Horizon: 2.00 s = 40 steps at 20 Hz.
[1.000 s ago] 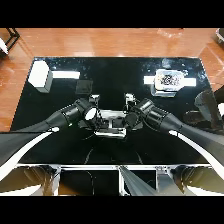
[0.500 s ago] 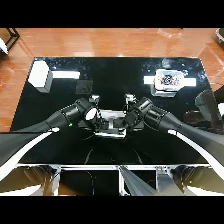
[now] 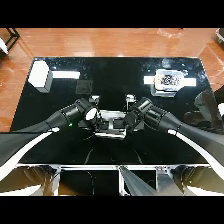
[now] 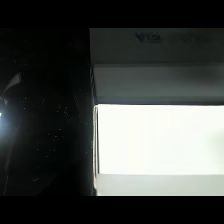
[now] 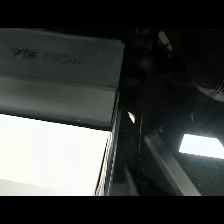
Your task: Fold the box and place the chain.
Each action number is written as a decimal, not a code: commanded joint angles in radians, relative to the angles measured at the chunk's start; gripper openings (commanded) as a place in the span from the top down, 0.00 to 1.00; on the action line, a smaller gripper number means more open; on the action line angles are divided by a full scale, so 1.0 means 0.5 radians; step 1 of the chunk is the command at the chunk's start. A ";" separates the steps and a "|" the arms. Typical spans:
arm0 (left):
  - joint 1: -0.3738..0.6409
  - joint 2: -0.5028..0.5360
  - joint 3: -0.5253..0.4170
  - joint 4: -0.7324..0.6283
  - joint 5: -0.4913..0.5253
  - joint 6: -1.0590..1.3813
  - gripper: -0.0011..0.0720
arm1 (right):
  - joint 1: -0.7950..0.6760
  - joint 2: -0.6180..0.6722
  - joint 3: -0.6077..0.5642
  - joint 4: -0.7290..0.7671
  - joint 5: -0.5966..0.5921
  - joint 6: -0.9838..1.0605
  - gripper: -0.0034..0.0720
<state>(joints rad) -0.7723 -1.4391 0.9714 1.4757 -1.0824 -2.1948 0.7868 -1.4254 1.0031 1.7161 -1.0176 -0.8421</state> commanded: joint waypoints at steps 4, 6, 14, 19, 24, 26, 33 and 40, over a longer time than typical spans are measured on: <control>-0.002 -0.002 0.000 0.000 0.000 0.000 0.95 | 0.002 -0.002 0.017 0.021 -0.044 0.024 0.79; -0.001 -0.002 0.000 0.000 0.000 0.000 0.95 | 0.002 -0.008 0.017 0.020 -0.030 0.025 0.79; -0.002 -0.002 0.000 0.000 -0.006 0.000 0.95 | 0.002 -0.060 0.017 0.021 -0.025 0.021 0.93; -0.002 -0.002 0.000 -0.001 -0.007 0.000 0.95 | 0.002 -0.060 0.017 0.026 0.009 0.018 0.93; -0.002 -0.002 0.000 0.000 -0.038 0.001 0.95 | 0.001 -0.021 0.017 -0.016 -0.045 -0.060 0.42; -0.003 -0.002 0.000 0.000 -0.039 0.000 0.95 | 0.001 0.002 0.017 -0.032 -0.050 -0.060 0.42; -0.009 -0.002 0.000 -0.001 -0.040 0.000 0.95 | 0.002 -0.043 0.016 -0.005 0.004 0.024 0.43; -0.009 -0.002 0.000 -0.001 -0.043 0.000 0.95 | 0.002 -0.060 0.016 0.009 0.027 0.034 0.80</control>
<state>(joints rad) -0.7765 -1.4391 0.9718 1.4757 -1.1030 -2.1967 0.7872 -1.4509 1.0107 1.7191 -1.0088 -0.8291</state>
